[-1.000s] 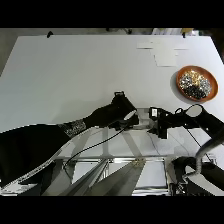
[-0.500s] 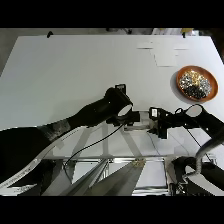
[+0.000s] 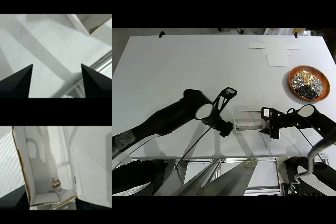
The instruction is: Fold the box and place the chain.
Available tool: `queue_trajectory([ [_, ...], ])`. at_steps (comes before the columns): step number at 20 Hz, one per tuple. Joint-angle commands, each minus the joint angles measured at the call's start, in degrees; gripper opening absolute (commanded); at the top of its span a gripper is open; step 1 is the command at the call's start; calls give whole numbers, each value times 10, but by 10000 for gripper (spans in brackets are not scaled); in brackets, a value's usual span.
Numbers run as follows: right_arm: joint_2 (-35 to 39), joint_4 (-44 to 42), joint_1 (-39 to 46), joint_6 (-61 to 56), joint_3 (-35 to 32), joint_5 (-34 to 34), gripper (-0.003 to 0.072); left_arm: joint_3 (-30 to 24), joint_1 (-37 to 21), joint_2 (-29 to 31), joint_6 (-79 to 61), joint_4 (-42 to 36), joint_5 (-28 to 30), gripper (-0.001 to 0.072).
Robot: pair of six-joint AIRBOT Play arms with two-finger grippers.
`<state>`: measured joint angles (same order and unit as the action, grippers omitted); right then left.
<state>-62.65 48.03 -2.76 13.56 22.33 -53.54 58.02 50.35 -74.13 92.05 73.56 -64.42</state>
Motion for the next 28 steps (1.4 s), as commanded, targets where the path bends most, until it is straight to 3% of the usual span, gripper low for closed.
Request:
queue_trajectory([
  [1,0,0,0,0,0,0,340,-126,-75,37,-490,-164,184,660],
  [2,0,0,0,0,0,0,340,-140,-90,28,-622,-218,211,660],
  [5,0,0,0,0,0,0,340,-143,-104,-16,-887,-344,218,659],
  [9,0,0,0,0,0,0,340,-143,-102,-88,-1062,-469,226,660],
  [15,0,0,0,0,0,0,340,-143,-91,-103,-1102,-503,228,664],
  [16,0,0,0,0,0,0,340,-143,-88,-104,-1101,-504,232,705],
  [28,0,0,0,0,0,0,340,-143,-64,-129,-1101,-539,259,704],
])
